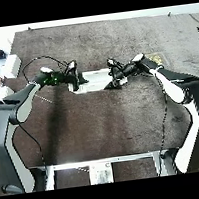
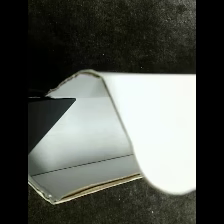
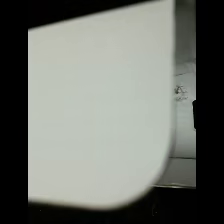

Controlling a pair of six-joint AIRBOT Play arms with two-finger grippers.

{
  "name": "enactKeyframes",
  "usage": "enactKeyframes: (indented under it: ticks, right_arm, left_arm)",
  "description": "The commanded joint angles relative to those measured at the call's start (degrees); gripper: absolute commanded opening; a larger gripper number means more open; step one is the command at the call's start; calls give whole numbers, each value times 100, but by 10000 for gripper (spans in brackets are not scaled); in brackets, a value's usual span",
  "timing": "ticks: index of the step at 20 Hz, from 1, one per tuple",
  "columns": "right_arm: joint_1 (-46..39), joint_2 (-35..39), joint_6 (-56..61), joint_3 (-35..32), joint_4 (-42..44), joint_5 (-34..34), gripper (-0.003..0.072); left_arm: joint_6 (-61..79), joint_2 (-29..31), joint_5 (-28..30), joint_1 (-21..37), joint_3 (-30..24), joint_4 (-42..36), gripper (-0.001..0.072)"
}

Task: Fold the box and place the chain.

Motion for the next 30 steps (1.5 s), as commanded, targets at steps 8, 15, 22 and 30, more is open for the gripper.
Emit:
enactKeyframes:
  ticks: [8,15,22,30]
  right_arm:
    - [-26,-33,-142,4,-52,-79,438]
    - [-26,-33,-140,4,-111,-94,438]
    - [-26,-33,-140,4,-109,-96,438]
    - [-20,-33,-140,4,-109,-96,438]
  left_arm:
    - [0,4,2,2,-2,2,11]
    - [0,4,2,2,-2,0,11]
    - [0,4,2,2,-2,0,12]
    - [0,4,2,2,-2,2,12]
